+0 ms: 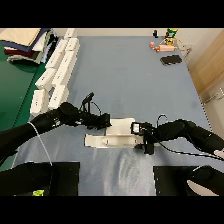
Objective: Fold the box.
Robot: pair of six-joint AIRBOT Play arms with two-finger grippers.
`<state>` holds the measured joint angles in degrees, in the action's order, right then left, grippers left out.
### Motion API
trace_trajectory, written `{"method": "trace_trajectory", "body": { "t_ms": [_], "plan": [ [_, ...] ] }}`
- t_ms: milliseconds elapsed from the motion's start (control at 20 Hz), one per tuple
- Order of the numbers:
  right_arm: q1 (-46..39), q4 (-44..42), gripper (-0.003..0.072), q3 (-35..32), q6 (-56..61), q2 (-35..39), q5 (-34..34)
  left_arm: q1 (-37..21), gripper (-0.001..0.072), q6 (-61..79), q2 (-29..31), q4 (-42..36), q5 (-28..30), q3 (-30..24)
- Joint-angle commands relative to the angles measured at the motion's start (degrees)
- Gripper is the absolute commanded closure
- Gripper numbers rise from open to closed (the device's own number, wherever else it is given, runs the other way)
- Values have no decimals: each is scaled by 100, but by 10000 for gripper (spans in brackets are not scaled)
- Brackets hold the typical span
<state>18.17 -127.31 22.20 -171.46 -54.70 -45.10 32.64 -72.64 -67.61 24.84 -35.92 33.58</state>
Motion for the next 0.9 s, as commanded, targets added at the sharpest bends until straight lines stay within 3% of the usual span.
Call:
{"method": "trace_trajectory", "body": {
  "t_ms": [0, 500, 700, 850],
  "plan": [
    [4, 2, 227, 0, -2, 2, 0, -17, 697, 284, -39, 44, -227, 20],
    [4, 2, 227, 0, -2, 2, 0, -341, 698, 1392, 754, 92, -706, 76],
    [4, 2, 227, 0, -2, 2, 0, -1300, 698, 1626, 2111, 901, -1690, -13],
    [4, 4, 227, 0, -2, 2, -2, -1906, 697, 2363, 3274, 1604, -2802, -385]
  ]
}}
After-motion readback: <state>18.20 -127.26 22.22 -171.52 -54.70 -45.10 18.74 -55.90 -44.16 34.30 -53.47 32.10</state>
